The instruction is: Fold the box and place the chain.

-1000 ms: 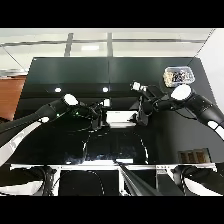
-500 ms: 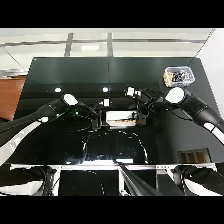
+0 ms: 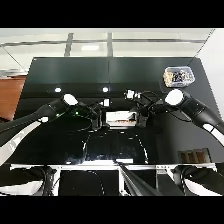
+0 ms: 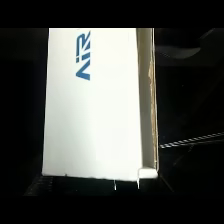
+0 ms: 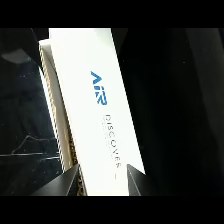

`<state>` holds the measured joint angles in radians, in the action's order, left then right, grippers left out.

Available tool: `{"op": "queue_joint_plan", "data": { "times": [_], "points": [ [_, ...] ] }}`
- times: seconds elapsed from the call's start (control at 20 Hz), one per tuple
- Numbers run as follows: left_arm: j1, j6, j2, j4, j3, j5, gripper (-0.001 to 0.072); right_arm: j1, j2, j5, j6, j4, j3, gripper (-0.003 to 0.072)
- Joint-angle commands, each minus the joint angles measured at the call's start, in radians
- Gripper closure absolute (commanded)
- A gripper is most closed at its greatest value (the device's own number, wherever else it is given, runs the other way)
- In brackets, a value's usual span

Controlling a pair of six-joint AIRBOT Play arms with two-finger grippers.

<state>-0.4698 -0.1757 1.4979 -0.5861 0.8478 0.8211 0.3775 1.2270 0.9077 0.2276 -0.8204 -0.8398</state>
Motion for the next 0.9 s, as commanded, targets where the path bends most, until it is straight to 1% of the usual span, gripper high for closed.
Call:
{"op": "queue_joint_plan", "data": {
  "times": [0.0,0.55,0.75,0.8,0.85],
  "points": [
    [-0.001,0.0,0.0,0.0,0.001,-0.001,0.0157,0.001,0.0,0.012,0.001,-0.001,0.001,0.038],
    [-0.001,0.0,-0.001,0.0,0.001,0.0,0.0158,0.001,0.0,0.061,0.003,-0.002,0.001,0.038],
    [-0.001,0.0,-0.001,0.0,0.001,0.0,0.0157,0.001,0.0,0.053,0.03,-0.001,0.001,0.0377],
    [-0.001,0.0,-0.001,0.0,0.001,0.0,0.0158,0.001,0.0,0.053,0.031,-0.001,0.001,0.0352],
    [-0.001,0.0,-0.001,0.0,0.001,0.0,0.0158,0.001,0.0,0.053,0.031,-0.001,0.001,0.0302]
  ]
}}
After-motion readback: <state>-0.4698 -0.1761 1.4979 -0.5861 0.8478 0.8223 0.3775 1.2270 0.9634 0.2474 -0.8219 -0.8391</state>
